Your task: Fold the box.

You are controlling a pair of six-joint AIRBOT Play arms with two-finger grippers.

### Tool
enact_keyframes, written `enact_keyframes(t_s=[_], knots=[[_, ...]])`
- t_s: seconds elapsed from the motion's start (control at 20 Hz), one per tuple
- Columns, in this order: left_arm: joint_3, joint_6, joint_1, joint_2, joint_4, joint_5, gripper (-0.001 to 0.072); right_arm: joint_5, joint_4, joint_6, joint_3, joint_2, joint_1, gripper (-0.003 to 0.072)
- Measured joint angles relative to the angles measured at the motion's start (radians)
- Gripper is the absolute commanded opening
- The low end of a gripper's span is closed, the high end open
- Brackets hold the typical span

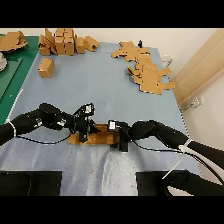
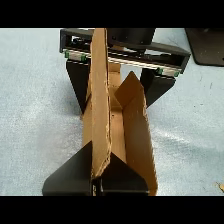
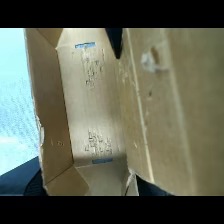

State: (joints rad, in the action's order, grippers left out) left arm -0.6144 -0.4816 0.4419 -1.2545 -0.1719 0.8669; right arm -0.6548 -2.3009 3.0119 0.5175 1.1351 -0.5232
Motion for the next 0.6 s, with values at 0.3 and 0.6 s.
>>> enact_keyframes(t_s=[0.3,0.6], knots=[[0.0,0.0,0.0,0.0,0.0,0.0,0.0011,-0.007,0.0,0.0,0.0,0.004,-0.005,0.0581],[0.0,0.0,0.0,0.0,-0.001,0.002,0.0011,-0.015,0.004,-0.001,0.0,0.004,-0.023,0.0477]])
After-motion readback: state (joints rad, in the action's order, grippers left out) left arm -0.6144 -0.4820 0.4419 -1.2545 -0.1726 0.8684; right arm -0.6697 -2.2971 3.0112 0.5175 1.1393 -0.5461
